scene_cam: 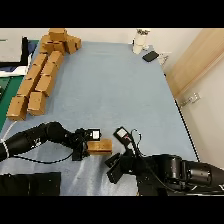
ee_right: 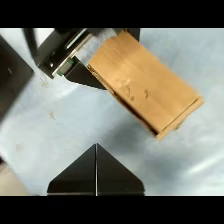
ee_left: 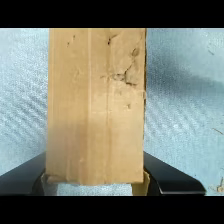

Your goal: Fold the box.

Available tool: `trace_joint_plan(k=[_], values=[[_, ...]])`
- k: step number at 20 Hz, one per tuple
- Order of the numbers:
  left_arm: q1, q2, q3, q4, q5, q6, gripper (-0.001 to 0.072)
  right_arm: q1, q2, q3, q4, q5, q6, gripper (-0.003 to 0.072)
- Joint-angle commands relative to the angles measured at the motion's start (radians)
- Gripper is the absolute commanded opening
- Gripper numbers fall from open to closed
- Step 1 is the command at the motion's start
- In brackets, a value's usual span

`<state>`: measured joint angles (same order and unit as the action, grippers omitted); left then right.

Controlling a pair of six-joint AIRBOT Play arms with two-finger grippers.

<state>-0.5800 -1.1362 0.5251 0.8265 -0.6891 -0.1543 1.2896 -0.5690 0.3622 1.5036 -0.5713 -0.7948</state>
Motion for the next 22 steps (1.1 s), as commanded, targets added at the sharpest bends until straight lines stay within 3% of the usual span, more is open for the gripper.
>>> trace_joint_plan(k=[1,3,7,17,22], values=[[0.000,0.000,0.000,0.000,0.000,0.000,0.0510,-0.042,0.018,-0.159,-0.014,0.428,0.491,0.0002],[0.000,0.000,0.000,0.000,0.001,0.000,0.0510,-0.140,-0.042,-0.187,-0.042,0.575,0.579,0.0002],[0.000,0.000,0.000,0.000,-0.001,0.000,0.0510,-0.227,-0.152,-0.185,-0.042,0.724,0.577,0.0003],[0.000,0.000,0.000,0.000,-0.001,0.000,0.0510,-0.234,-0.276,-0.185,-0.042,0.713,0.578,0.0003],[0.000,0.000,0.000,0.000,0.000,0.000,0.0510,-0.234,-0.254,-0.184,-0.084,0.721,0.578,0.0002]])
